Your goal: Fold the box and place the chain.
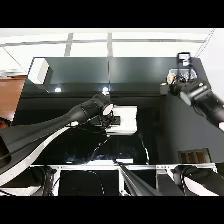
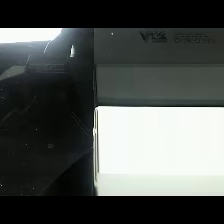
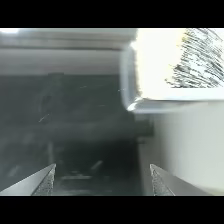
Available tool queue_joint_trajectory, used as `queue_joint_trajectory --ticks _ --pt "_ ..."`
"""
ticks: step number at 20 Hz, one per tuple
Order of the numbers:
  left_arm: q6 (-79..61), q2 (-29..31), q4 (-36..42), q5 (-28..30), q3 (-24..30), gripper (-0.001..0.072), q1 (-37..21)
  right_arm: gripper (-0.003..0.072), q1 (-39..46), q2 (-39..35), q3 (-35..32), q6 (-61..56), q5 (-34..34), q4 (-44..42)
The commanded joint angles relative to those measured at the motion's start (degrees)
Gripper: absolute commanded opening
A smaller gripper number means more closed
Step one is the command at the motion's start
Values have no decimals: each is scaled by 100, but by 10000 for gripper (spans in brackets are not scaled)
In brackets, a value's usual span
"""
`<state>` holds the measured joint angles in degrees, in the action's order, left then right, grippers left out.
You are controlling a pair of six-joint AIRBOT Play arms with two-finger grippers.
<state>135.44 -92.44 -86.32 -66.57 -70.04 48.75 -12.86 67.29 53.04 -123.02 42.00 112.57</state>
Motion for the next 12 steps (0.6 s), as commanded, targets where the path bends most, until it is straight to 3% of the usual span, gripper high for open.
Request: queue_joint_trajectory --ticks 1,7,12 --pt "-2 -2 -2 -2 0 30 0 720 1191 841 710 74 -393 -640" --pt "-2 -2 0 0 0 29 2 716 2179 2916 3158 1329 693 -2111" --pt "-2 -2 2 4 0 30 2 715 2181 3779 3672 1692 612 -2100"
